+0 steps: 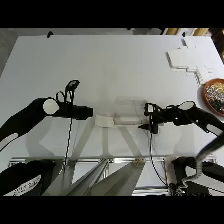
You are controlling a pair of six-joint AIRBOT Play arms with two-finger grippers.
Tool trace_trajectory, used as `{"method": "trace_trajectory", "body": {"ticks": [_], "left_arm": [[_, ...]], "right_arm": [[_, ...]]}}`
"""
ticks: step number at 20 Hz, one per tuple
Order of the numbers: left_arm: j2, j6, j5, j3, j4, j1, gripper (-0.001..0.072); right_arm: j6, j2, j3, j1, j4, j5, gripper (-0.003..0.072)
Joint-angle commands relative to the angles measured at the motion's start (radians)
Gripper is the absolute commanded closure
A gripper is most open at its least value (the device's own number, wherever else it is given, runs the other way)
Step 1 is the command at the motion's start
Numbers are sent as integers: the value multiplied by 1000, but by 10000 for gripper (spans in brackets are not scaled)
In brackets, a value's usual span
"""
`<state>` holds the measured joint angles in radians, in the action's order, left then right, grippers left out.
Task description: Fold the box and place the chain.
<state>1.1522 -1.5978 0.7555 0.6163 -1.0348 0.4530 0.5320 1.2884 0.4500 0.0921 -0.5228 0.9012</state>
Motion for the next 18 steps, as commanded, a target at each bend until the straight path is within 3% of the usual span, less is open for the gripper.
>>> {"method": "trace_trajectory", "body": {"ticks": [1,4,8,13,14,16,18], "left_arm": [[82,26,-6,-19,132,16,705],[136,80,0,-18,242,60,705],[128,140,-38,-17,349,117,705],[127,140,-67,48,365,192,700],[127,140,-71,65,362,197,683],[127,132,-63,92,345,197,539],[127,132,-55,96,346,197,539]], "right_arm": [[0,0,1,0,0,0,246],[0,0,1,0,0,0,246],[0,0,1,0,0,0,246],[0,0,1,0,0,0,246],[0,0,1,0,0,0,246],[0,0,1,0,0,0,246],[0,0,1,0,0,0,246]]}}
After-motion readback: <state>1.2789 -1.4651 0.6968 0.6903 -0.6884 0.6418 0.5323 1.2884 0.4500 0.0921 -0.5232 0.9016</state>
